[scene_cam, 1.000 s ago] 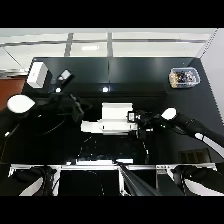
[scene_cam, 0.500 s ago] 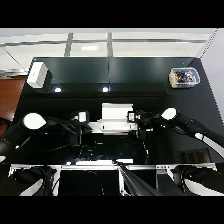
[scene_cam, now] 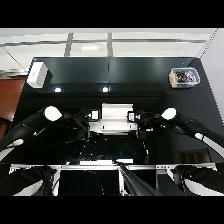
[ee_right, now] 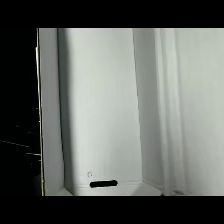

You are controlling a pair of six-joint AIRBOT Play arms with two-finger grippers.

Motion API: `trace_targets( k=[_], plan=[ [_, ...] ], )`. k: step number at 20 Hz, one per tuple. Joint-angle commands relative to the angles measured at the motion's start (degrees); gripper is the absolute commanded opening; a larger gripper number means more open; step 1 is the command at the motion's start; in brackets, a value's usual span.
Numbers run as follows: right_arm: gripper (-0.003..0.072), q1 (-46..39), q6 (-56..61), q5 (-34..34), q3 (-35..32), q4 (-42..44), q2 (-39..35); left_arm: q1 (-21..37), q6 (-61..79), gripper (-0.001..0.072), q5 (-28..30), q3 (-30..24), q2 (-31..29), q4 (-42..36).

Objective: Fold the box and place the chain.

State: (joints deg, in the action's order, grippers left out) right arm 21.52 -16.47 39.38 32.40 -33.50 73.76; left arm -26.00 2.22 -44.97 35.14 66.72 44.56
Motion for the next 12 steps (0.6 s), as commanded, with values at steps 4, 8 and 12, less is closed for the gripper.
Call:
trace_targets(
  k=[4,8,12],
  plan=[
    [0.0188,0.02,0.0,0.02,0.0,0.0,0.0,-0.13,1.22,0.0616,1.66,1.07,4.09,-1.97],
    [0.0188,0.02,0.0,0.02,0.0,0.0,0.0,-0.13,5.81,0.0269,0.83,1.07,4.11,-4.57],
    [0.0188,0.02,0.0,0.02,0.0,0.0,0.0,-0.15,6.73,0.0193,0.74,1.07,4.31,-10.86]
  ],
)
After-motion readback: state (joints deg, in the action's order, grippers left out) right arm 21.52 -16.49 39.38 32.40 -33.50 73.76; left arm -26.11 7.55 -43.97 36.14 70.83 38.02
